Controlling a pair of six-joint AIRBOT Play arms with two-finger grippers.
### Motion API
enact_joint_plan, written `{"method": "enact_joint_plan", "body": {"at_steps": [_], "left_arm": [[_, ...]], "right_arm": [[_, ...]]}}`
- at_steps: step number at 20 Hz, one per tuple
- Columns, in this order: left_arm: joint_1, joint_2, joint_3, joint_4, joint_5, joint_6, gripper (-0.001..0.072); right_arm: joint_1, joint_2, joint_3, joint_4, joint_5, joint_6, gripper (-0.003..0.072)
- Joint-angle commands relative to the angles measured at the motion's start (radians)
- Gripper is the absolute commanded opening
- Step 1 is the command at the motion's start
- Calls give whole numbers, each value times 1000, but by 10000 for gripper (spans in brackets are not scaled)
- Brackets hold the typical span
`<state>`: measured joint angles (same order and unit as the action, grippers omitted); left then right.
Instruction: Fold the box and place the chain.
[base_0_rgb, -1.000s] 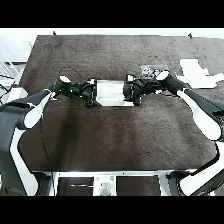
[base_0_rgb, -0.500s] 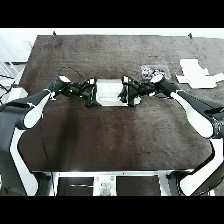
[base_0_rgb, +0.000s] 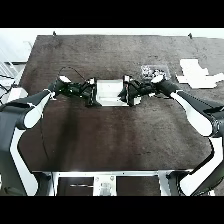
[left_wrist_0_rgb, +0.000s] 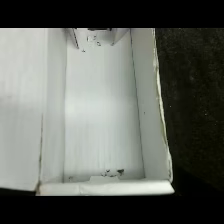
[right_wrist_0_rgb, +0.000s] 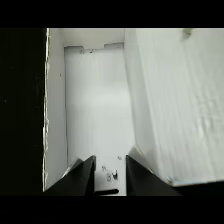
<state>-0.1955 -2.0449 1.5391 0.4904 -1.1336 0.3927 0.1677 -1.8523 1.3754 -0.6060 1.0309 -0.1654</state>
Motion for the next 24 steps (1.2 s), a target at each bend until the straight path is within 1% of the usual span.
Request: {"method": "enact_joint_plan", "body": {"at_steps": [1,3,5,8,10,13,16,17,19,24], "left_arm": [[0,1,0,2,-1,1,362],[0,1,0,2,-1,1,362],[0,1,0,2,-1,1,362],[0,1,0,2,-1,1,362],[0,1,0,2,0,1,362],[0,1,0,2,-1,1,362],[0,1,0,2,0,1,362],[0,1,0,2,0,1,362],[0,1,0,2,0,1,362],[0,1,0,2,-1,1,362]], "right_arm": [[-42,24,0,-74,30,114,16],[-71,65,0,-78,92,205,8],[-94,117,0,-79,128,275,7],[-142,185,0,-79,129,417,6],[-190,208,0,-79,129,563,6],[-276,209,-11,-87,129,800,6],[-327,204,-71,-87,120,987,6],[-333,200,-92,-92,112,1024,6],[-331,177,-124,-94,102,1030,6],[-296,78,-132,-94,96,1093,6]]}}
